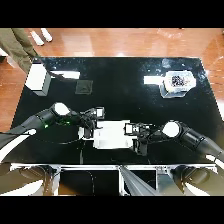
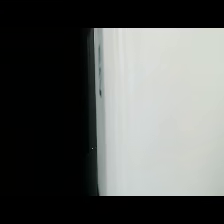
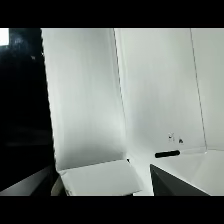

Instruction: Fold the box and place the chain.

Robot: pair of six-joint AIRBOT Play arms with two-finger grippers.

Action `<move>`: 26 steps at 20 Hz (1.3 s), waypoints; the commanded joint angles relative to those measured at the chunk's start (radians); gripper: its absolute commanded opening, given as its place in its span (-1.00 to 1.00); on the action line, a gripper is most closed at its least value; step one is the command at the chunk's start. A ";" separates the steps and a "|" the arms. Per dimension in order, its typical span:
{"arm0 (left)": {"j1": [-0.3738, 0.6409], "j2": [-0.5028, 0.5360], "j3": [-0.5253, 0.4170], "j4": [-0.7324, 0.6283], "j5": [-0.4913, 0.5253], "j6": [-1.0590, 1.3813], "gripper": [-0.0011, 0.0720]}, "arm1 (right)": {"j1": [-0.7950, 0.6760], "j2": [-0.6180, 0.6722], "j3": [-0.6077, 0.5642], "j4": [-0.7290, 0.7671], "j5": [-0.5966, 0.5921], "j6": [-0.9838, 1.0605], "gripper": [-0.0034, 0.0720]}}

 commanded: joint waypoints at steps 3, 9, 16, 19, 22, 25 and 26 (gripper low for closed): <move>0.000 0.000 -0.001 0.000 0.000 -0.001 -0.92 | 0.004 0.000 0.000 0.064 -0.059 0.036 0.96; 0.000 0.000 -0.001 0.000 0.000 -0.001 -0.92 | 0.003 0.037 0.002 -0.010 -0.115 0.077 0.96; 0.000 0.000 -0.001 0.000 -0.001 -0.001 -0.92 | 0.003 0.097 0.002 -0.045 -0.164 0.069 0.96; 0.000 0.000 -0.001 0.000 -0.003 -0.001 -0.92 | 0.003 0.097 0.002 -0.035 -0.237 0.069 0.96; 0.000 0.000 -0.001 0.000 -0.003 -0.001 -0.92 | 0.003 0.094 0.002 0.024 -0.243 0.068 0.96; 0.000 0.000 -0.001 0.000 -0.003 -0.001 -0.92 | 0.003 0.094 0.002 0.026 -0.248 0.051 0.96; 0.000 0.000 -0.001 0.000 -0.003 -0.001 -0.92 | 0.003 0.094 0.002 0.026 -0.248 0.035 0.96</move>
